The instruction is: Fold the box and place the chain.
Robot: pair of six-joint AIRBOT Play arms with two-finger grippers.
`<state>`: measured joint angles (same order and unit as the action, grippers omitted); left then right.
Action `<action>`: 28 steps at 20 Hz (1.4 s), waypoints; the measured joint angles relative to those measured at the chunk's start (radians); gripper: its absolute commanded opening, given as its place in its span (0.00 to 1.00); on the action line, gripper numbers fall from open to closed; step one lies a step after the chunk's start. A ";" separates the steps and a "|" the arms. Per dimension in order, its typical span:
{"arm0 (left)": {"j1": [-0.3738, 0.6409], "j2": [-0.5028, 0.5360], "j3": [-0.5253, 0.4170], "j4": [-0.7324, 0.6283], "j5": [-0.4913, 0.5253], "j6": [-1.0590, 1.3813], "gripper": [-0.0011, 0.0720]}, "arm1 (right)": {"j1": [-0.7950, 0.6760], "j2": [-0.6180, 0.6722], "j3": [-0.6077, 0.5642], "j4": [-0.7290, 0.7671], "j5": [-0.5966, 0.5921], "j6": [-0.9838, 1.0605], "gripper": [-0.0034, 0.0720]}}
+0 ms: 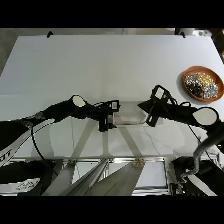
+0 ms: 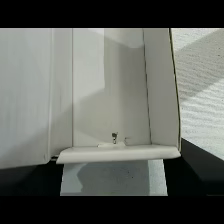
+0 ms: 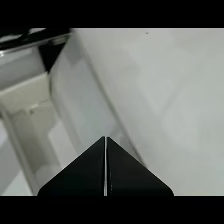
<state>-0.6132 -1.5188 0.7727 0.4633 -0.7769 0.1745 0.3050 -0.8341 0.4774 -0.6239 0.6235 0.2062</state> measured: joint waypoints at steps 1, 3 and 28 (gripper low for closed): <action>0.000 0.000 0.000 0.000 0.000 0.000 0.56 | 0.005 -0.044 0.000 0.019 -0.027 0.001 0.07; 0.000 0.000 0.000 0.000 -0.001 0.000 0.56 | 0.010 -0.130 0.004 0.045 -0.068 0.016 0.07; 0.000 0.000 0.000 0.001 -0.002 0.001 0.56 | 0.016 0.003 0.048 -0.230 0.169 0.189 0.07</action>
